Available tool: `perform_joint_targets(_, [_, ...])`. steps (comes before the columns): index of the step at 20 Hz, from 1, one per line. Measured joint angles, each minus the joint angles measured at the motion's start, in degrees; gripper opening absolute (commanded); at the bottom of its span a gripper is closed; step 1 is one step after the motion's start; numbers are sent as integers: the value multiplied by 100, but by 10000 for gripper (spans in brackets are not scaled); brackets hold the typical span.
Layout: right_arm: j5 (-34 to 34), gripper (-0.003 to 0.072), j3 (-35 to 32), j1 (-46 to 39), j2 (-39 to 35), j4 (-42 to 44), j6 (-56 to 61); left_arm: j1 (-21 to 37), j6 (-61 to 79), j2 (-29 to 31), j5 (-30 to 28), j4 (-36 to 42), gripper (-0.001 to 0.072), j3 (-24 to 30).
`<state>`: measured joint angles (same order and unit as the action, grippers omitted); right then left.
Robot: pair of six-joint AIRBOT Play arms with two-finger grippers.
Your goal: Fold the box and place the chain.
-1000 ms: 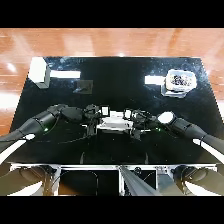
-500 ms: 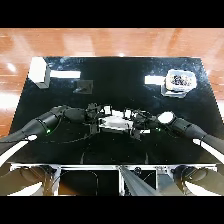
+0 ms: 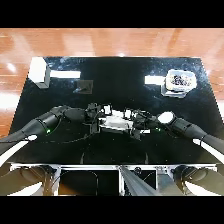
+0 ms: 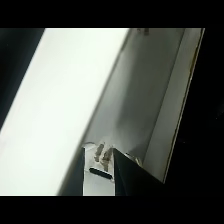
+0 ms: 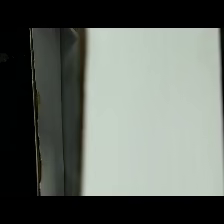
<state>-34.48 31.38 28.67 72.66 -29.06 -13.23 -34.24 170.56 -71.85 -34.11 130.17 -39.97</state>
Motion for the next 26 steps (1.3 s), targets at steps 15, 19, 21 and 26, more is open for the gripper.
perform_joint_targets(15, [-46, 584, 0, 2, 0, -39, -7, -2, -136, 7, -435, -15, 17, -2])
perform_joint_targets(19, [-50, 584, 0, 2, 0, -39, -7, 0, -608, 151, -573, -210, 17, -2])
perform_joint_targets(21, [-48, 584, 0, 2, 0, -39, -4, 15, -879, 278, -584, -339, 16, -2])
perform_joint_targets(26, [-42, 584, 0, 2, 0, -39, -4, 192, -1519, 693, -872, -627, 16, -2])
